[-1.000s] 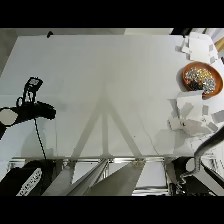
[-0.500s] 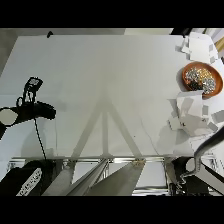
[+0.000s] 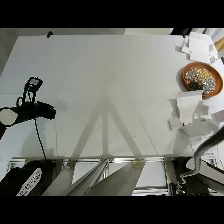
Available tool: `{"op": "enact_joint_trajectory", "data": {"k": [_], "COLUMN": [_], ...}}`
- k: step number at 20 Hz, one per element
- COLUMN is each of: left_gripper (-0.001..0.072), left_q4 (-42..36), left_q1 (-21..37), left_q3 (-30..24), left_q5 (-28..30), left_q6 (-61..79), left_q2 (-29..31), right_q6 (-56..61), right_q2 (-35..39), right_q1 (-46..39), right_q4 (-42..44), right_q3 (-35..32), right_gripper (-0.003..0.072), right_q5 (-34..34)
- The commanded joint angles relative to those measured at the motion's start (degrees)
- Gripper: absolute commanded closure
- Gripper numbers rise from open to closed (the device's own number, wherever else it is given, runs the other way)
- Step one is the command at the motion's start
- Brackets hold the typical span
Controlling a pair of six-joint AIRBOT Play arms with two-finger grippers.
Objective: Fold the box and place the chain.
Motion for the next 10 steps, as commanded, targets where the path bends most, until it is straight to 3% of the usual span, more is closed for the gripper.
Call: {"op": "enact_joint_trajectory", "data": {"k": [1,3,7,10], "left_gripper": [0.0639,0.0639,0.0639,0.0639], "left_q4": [0.0,0.0,0.0,0.0], "left_q1": [0.0,0.0,0.0,0.0], "left_q3": [0.0,0.0,0.0,0.0], "left_q5": [0.0,0.0,0.0,0.0], "left_q6": [0.0,0.0,0.0,0.0], "left_q2": [0.0,0.0,0.0,0.0], "right_q6": [-6.8,-11.5,-11.8,-11.8], "right_q2": [-2.6,-4.0,-7.1,-8.7], "right_q1": [-1.4,-1.4,-1.4,-1.4], "right_q4": [6.2,11.0,10.1,10.1], "right_q3": [0.0,0.0,0.0,-0.2], "right_gripper": [0.0180,0.0180,0.0182,0.0269], "right_q5": [0.5,0.9,1.5,0.7]}}
